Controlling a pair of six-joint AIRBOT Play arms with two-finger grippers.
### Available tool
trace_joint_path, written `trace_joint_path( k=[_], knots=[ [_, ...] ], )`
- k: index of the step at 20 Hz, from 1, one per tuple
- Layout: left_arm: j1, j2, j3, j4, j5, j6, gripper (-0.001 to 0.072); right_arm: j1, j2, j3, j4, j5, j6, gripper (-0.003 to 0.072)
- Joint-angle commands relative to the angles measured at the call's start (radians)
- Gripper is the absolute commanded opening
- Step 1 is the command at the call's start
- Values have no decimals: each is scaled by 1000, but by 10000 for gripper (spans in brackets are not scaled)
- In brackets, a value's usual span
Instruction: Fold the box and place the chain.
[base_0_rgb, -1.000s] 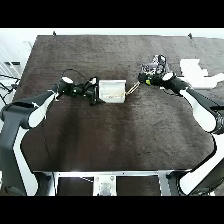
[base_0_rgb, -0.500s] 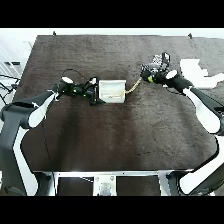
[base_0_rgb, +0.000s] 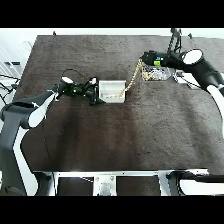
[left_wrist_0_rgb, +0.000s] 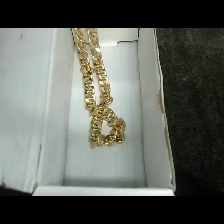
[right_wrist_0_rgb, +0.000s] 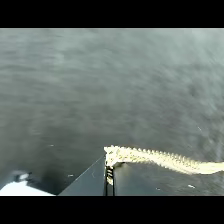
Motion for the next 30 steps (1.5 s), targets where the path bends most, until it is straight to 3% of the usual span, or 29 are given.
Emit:
trace_joint_path(
  k=[1,10,19,25,30],
  knots=[
    [0,0,0,0,0,0,279,43,111,0,-61,73,0,10],
    [0,0,0,0,-1,0,279,131,183,-2,-79,254,11,10],
    [0,0,0,0,-1,0,279,195,183,-42,-79,284,30,11],
    [0,0,0,0,-8,0,279,224,182,-163,-75,103,29,11],
    [0,0,0,0,-11,0,279,263,124,-289,-64,-152,29,11]
  ],
)
